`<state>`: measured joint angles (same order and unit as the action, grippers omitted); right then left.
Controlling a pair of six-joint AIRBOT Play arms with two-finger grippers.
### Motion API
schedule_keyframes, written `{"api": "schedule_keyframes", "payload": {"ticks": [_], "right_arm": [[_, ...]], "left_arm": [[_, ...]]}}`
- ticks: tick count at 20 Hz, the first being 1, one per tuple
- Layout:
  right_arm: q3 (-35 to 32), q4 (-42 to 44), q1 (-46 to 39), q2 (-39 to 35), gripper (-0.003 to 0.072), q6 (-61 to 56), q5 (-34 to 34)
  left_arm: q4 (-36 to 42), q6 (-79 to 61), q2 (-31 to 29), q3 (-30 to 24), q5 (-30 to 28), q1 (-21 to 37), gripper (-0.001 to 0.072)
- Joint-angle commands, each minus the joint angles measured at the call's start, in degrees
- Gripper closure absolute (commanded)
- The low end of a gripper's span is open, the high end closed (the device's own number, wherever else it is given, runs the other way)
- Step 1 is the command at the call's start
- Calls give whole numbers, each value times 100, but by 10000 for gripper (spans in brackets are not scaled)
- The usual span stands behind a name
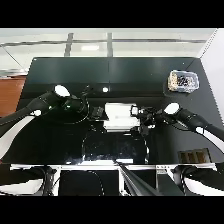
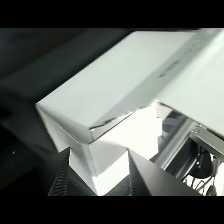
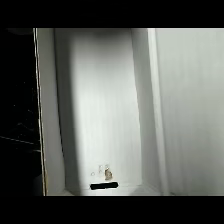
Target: Fold the box and place the chain.
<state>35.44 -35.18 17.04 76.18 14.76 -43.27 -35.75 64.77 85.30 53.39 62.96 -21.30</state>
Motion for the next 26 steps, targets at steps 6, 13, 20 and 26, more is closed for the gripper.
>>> {"api": "schedule_keyframes", "payload": {"ticks": [6,13,20,26], "right_arm": [[0,2,4,2,599,0,0],[0,2,4,2,599,-2,0],[0,2,4,2,599,0,0],[0,0,4,2,599,0,-2]], "left_arm": [[-955,1403,0,264,-669,-651,309],[-2317,2964,26,437,-739,-1062,309],[-4199,4918,254,1115,-466,-1873,310],[-4922,6048,654,1655,197,-2369,320]]}}
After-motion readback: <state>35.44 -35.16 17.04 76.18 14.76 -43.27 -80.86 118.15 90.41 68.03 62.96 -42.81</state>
